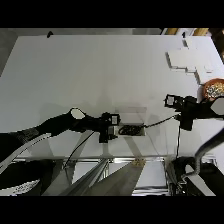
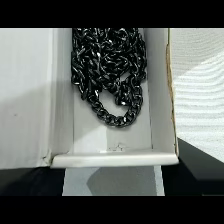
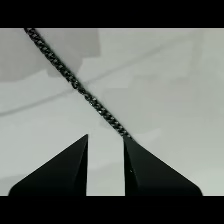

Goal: Fold the box and place the chain.

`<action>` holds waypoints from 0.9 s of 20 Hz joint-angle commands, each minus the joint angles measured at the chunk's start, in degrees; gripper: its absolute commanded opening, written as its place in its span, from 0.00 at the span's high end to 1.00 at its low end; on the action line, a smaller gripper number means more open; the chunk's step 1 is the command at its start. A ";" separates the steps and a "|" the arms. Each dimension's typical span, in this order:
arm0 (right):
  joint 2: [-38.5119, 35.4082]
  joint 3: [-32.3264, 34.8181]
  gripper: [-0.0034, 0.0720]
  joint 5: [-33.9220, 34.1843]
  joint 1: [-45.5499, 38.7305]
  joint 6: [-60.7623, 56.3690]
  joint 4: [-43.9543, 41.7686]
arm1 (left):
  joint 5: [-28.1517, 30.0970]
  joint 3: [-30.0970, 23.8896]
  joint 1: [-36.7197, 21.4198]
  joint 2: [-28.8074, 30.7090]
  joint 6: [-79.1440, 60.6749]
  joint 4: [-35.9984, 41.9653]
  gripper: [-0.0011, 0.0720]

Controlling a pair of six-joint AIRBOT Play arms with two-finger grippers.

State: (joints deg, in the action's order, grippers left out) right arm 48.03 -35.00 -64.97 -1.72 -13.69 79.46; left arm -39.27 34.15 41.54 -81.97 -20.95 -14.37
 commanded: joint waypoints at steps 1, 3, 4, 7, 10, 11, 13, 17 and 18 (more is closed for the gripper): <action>4.37 -0.04 0.75 -0.68 -0.79 0.70 -2.67 | 0.00 0.02 0.00 0.02 -0.02 -0.02 0.75; 6.56 -0.02 0.75 -0.59 -0.79 0.72 -4.15 | 0.00 0.02 0.00 0.02 -0.02 -0.02 0.75; 7.56 -0.04 0.75 -0.39 -0.79 0.74 -4.31 | 0.00 0.02 0.00 0.02 0.00 -0.02 0.75; 10.32 -0.04 0.75 0.09 -0.79 2.01 -4.31 | 0.00 0.02 0.00 0.02 -0.02 -0.02 0.75; 12.44 -0.04 0.75 0.15 -0.79 7.04 -4.37 | 0.00 0.02 0.00 0.02 -0.02 -0.02 0.75; 12.90 -0.04 0.74 0.50 -0.79 8.24 -4.37 | 0.00 0.02 0.00 0.02 -0.02 -0.02 0.75; 13.11 -0.04 0.72 2.05 -0.79 10.01 -4.46 | 0.00 0.02 0.00 0.02 -0.02 -0.02 0.75; 13.60 -0.04 0.56 3.15 -0.79 17.22 -4.42 | 0.00 0.04 0.00 0.02 -0.02 -0.02 0.75; 14.12 -0.04 0.56 2.97 -0.79 18.51 -4.42 | 0.00 0.02 0.00 0.02 -0.02 -0.02 0.75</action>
